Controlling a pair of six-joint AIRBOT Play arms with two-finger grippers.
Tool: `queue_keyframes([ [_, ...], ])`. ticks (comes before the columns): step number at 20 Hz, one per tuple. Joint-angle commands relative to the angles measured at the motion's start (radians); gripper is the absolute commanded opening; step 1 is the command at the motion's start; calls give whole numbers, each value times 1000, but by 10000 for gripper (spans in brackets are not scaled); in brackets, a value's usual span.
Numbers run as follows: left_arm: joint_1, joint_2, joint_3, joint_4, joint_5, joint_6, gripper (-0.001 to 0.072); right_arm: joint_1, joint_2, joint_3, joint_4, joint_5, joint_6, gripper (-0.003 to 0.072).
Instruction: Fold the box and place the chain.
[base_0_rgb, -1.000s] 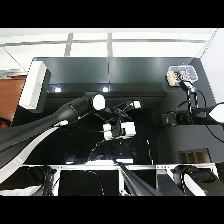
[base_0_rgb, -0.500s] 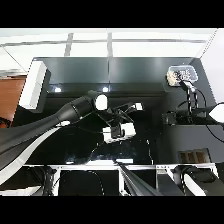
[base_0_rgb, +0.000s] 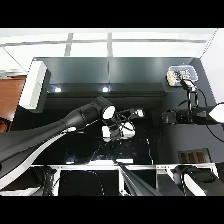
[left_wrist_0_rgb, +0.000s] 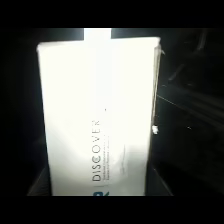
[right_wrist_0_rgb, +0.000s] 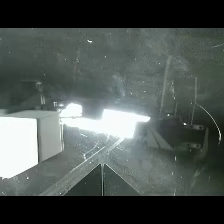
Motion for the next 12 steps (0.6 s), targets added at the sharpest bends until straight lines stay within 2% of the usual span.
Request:
queue_keyframes([
  [1,2,16,26,129,-47,-148,443,-1,1,0,1,-6,0,17],
  [5,109,150,52,191,-210,-277,442,-1,0,0,1,-6,0,17],
  [9,331,290,41,192,-421,-370,442,-1,0,0,0,-6,0,17],
  [12,550,412,-29,190,-472,-432,443,-1,0,0,0,-5,0,17],
])
